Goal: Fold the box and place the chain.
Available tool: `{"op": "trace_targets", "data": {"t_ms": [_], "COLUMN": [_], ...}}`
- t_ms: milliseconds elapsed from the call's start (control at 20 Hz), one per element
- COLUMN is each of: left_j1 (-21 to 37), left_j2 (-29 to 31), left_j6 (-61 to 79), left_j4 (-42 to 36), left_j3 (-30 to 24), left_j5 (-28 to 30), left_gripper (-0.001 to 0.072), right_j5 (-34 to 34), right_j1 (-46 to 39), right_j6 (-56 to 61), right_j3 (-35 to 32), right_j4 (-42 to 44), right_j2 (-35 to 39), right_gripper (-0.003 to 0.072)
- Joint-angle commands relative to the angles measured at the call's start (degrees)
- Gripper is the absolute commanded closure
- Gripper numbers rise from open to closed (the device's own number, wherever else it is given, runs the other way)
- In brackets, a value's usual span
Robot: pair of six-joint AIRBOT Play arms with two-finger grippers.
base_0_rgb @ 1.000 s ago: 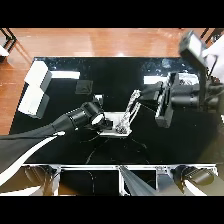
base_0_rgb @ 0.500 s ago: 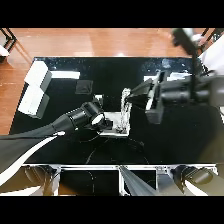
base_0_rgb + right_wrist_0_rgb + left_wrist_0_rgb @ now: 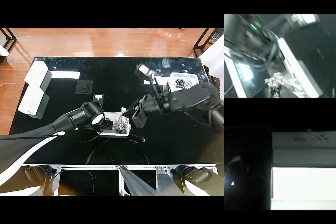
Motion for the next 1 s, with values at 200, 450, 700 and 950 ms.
{"op": "trace_targets", "data": {"t_ms": [200,450,700,950], "left_j1": [0.00,0.00,0.00,0.00], "left_j2": [-0.02,-0.02,-0.02,-0.02], "left_j6": [0.00,0.00,0.00,0.00], "left_j4": [0.02,0.02,0.04,0.04], "left_j3": [-0.04,-0.04,-0.04,-0.04], "left_j5": [-0.02,-0.20,-0.20,-0.20], "left_gripper": [0.0687,0.0686,0.0687,0.0686], "right_j5": [1.44,-4.76,3.32,11.04], "right_j1": [-2.69,-16.37,-11.80,-1.75], "right_j6": [-0.26,-6.45,-31.45,-34.14], "right_j3": [-5.81,-7.67,-14.36,-14.34], "right_j4": [-2.01,-15.54,-9.53,-8.22], "right_j2": [-1.20,-0.70,-3.67,-9.27], "right_gripper": [-0.0016,-0.0019,-0.0012,-0.0011]}}
